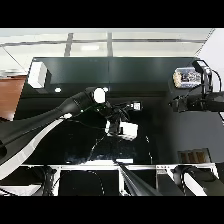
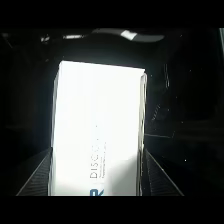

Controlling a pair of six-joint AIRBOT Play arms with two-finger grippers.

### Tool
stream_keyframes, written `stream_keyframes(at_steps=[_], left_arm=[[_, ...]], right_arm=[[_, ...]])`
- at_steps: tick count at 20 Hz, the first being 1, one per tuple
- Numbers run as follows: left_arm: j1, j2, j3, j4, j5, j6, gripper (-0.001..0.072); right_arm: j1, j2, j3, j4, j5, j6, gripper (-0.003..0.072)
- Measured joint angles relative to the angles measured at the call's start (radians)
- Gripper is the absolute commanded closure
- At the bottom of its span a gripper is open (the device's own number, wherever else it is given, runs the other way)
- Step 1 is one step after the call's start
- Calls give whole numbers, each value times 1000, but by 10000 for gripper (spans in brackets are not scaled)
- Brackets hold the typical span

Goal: Fold the box and place the chain.

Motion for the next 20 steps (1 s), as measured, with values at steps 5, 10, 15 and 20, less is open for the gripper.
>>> stream_keyframes(at_steps=[5, 10, 15, 20], left_arm=[[-6, 0, 0, 44, 9, 0, 4], [-46, -27, 0, 105, 66, 2, 5], [-66, -52, 6, 159, 114, -45, 368], [-13, 6, 36, 357, 110, -321, 436]], right_arm=[[0, 0, 0, 0, -1, 0, 669], [0, 0, 0, 0, -3, 0, 669], [0, 0, 0, 1, -14, 0, 669], [0, 0, 0, 0, -17, 0, 669]])
